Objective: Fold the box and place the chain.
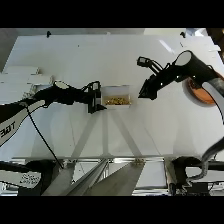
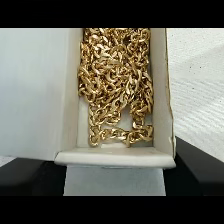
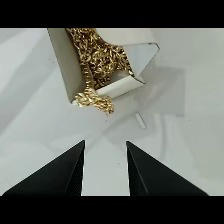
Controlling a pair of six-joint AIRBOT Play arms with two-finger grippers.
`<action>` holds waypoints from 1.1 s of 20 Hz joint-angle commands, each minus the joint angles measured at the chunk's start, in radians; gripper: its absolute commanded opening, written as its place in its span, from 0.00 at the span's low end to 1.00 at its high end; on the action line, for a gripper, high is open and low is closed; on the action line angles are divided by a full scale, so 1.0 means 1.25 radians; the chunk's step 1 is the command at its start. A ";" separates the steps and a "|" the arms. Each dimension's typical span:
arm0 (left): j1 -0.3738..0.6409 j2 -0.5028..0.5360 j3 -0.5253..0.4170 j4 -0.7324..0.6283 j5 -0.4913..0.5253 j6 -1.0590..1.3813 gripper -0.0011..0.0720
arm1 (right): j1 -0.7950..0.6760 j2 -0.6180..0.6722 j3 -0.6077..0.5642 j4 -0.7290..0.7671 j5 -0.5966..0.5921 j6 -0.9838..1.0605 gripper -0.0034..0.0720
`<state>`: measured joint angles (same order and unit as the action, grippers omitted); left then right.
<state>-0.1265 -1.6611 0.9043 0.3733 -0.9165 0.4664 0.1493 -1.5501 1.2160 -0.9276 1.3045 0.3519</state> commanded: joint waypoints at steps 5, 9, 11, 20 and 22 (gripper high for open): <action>0.000 0.000 0.000 0.000 0.000 0.000 0.37 | 0.024 -0.096 -0.006 0.081 -0.046 -0.137 0.44; 0.000 0.000 0.000 0.000 0.000 0.000 0.37 | 0.046 -0.096 -0.006 0.085 -0.045 -0.147 0.36; 0.000 0.000 0.000 0.000 0.000 0.000 0.37 | 0.056 -0.096 -0.006 0.079 -0.044 -0.148 0.33; 0.000 0.000 0.000 0.000 0.000 0.000 0.37 | 0.065 -0.046 -0.006 0.071 0.049 -0.132 0.06; 0.000 0.000 0.000 0.000 0.000 0.000 0.37 | 0.065 -0.008 -0.006 0.072 0.048 -0.131 0.06</action>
